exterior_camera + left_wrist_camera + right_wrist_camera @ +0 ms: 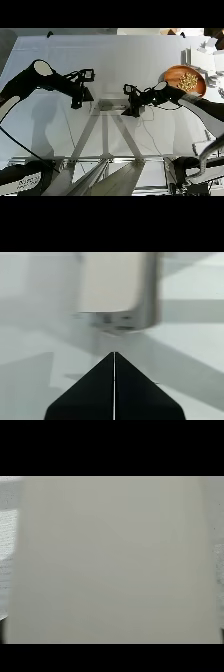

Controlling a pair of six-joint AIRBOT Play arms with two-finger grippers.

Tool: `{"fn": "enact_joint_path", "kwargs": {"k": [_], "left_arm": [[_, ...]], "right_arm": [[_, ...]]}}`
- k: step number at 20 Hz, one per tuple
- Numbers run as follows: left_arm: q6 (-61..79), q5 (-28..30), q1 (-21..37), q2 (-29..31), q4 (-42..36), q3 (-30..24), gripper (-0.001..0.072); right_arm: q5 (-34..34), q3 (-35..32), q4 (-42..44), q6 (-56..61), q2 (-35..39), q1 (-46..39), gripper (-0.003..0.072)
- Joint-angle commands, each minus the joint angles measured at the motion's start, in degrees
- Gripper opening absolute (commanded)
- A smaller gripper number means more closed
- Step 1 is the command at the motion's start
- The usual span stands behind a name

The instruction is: Fold the box and place the chain.

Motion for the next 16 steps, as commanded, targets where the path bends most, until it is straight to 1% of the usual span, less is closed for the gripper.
{"fn": "enact_joint_path", "kwargs": {"k": [1, 3, 4, 5, 6, 7, 10, 12, 14, 16], "left_arm": [[-1.8, -4.0, -2.2, 0.7, 0.5, -1.7, 0.0009], [-1.8, -4.0, -4.6, -0.7, -1.1, -2.8, 0.0007], [-1.8, -3.3, -5.4, -1.4, -4.5, -2.8, 0.0007], [-1.8, -1.0, -5.8, -1.9, -8.1, -2.8, 0.0007], [-1.8, 3.1, -5.9, -2.2, -11.5, -2.8, 0.0007], [-1.9, 7.7, -5.9, -2.3, -13.2, -2.8, 0.0007], [-8.2, 21.0, -5.9, -2.6, -15.3, -2.8, 0.0007], [-12.5, 26.1, -5.6, -3.9, -15.3, -2.8, 0.0007], [-16.6, 29.0, -5.6, -6.9, -15.3, -2.8, 0.0007], [-17.6, 28.5, -5.7, -10.5, -15.0, -2.8, 0.0008]], "right_arm": [[0.0, 0.0, 0.0, 0.0, 0.0, 0.0, 0.0526], [0.0, 0.0, 0.0, 0.0, 0.0, 0.0, 0.0526], [0.0, 0.0, 0.0, 0.0, 0.0, 0.0, 0.0526], [0.0, 0.0, 0.0, 0.0, 0.0, 0.0, 0.0526], [0.0, 0.0, 0.0, 0.0, 0.0, 0.0, 0.0526], [0.0, 0.0, 0.0, 0.0, 0.0, 0.0, 0.0526], [0.0, 0.0, 0.0, 0.0, 0.1, 0.0, 0.0526], [0.0, 0.0, 0.0, 0.0, 0.0, 0.0, 0.0526], [0.0, 0.0, 0.0, 0.0, 0.0, 0.0, 0.0526], [0.0, 0.0, 0.0, 0.0, 0.0, 0.0, 0.0526]]}}
